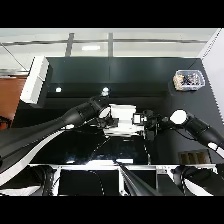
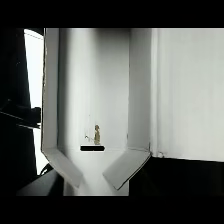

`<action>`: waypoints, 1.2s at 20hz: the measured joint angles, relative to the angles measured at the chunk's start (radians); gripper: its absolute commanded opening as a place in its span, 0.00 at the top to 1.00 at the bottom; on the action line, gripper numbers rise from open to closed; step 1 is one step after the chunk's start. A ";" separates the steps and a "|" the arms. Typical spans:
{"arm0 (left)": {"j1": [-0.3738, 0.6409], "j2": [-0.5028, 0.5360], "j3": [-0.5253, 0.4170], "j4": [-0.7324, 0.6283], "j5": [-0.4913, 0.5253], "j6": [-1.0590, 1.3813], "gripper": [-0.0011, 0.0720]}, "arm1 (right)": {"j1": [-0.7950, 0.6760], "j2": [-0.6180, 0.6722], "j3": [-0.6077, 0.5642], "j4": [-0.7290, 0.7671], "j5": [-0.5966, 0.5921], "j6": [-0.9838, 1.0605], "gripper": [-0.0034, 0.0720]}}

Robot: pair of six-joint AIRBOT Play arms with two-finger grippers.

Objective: Fold the box and place the chain.

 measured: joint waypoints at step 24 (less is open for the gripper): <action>0.000 0.000 0.000 -0.004 -0.006 0.002 0.95 | 0.015 -0.059 0.009 0.269 0.005 0.157 0.93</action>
